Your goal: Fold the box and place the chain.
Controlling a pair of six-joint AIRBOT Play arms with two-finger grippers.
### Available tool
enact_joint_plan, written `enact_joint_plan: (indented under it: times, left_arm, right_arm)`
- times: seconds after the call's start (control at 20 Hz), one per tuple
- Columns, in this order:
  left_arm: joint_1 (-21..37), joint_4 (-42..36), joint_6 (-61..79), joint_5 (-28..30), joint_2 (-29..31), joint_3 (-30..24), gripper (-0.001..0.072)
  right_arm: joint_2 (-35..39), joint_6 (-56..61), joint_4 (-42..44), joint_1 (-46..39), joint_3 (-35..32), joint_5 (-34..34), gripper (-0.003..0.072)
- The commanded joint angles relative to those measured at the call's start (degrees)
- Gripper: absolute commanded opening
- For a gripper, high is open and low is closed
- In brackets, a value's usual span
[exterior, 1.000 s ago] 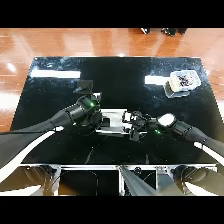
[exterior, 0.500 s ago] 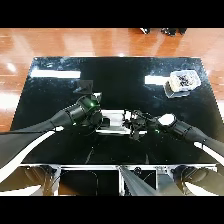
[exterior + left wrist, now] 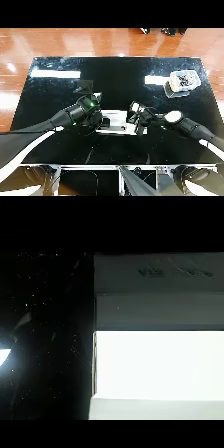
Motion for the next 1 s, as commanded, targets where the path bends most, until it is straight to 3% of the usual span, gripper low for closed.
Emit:
enact_joint_plan:
  times: [0.0, 0.1, 0.3, 0.4, 0.6, 0.7, 0.95]
  left_arm:
    - [-0.02, 0.00, -0.04, 0.02, -0.04, -0.02, 0.0022]
    - [-0.02, 0.00, -0.04, 0.04, -0.04, -0.02, 0.0022]
    - [-0.02, 0.02, -0.02, 0.17, -0.04, -0.02, 0.0022]
    - [-0.02, 0.02, -0.04, 0.13, -0.04, -0.02, 0.0022]
    - [-0.02, 0.00, -0.02, 0.13, -0.04, -0.02, 0.0022]
    - [-0.02, -0.24, -0.04, 0.20, -0.04, -0.02, 0.0022]
    - [-0.02, -1.73, -0.04, 0.39, -0.04, -0.02, 0.0022]
  right_arm:
    - [1.92, 17.42, -1.60, -6.10, 0.02, 5.60, 0.0064]
    - [3.08, 30.88, -1.55, -9.68, 0.02, 11.43, 0.0064]
    - [6.05, 42.86, -1.27, -18.12, 0.02, 26.97, 0.0035]
    - [6.80, 58.27, -4.94, -25.22, 0.02, 29.55, 0.0033]
    - [6.78, 76.83, -18.32, -36.28, -0.04, 33.07, 0.0033]
    - [6.58, 80.56, -22.82, -35.26, -0.39, 33.88, 0.0033]
    - [1.51, 80.63, -20.17, -24.61, -1.55, 29.59, 0.0033]
